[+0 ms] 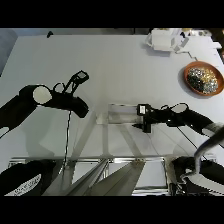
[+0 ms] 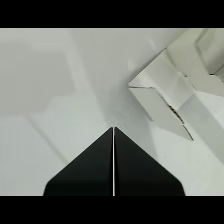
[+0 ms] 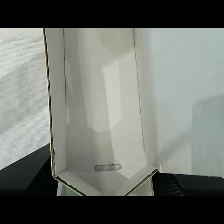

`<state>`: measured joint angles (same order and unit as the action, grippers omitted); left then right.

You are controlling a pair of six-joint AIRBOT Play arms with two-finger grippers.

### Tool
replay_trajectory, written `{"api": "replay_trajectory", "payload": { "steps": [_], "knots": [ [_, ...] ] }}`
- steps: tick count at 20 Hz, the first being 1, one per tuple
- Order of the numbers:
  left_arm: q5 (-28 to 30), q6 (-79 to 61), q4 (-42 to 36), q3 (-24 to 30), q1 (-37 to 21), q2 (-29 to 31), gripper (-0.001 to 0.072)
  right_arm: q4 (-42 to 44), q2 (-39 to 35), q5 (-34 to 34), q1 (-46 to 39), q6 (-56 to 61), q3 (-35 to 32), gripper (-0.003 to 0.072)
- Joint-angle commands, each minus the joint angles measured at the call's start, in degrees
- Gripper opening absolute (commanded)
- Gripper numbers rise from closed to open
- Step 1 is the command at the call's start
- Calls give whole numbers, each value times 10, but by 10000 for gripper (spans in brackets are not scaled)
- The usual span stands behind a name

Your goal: Fold the box and place the chain.

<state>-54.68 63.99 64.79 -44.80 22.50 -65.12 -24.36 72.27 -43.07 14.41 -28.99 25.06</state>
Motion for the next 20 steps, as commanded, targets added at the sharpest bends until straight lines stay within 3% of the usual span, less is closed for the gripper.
{"api": "replay_trajectory", "payload": {
  "steps": [1,5,9,20],
  "knots": [
    [-22,102,-17,0,-16,-50,9,0,0,0,0,0,0,411],
    [-24,81,-87,0,-13,-120,9,0,0,0,0,0,0,411],
    [-26,80,-128,0,-5,-152,9,0,0,0,0,0,0,411],
    [-17,50,-164,0,5,-164,10,0,0,0,0,0,0,411]
  ]
}}
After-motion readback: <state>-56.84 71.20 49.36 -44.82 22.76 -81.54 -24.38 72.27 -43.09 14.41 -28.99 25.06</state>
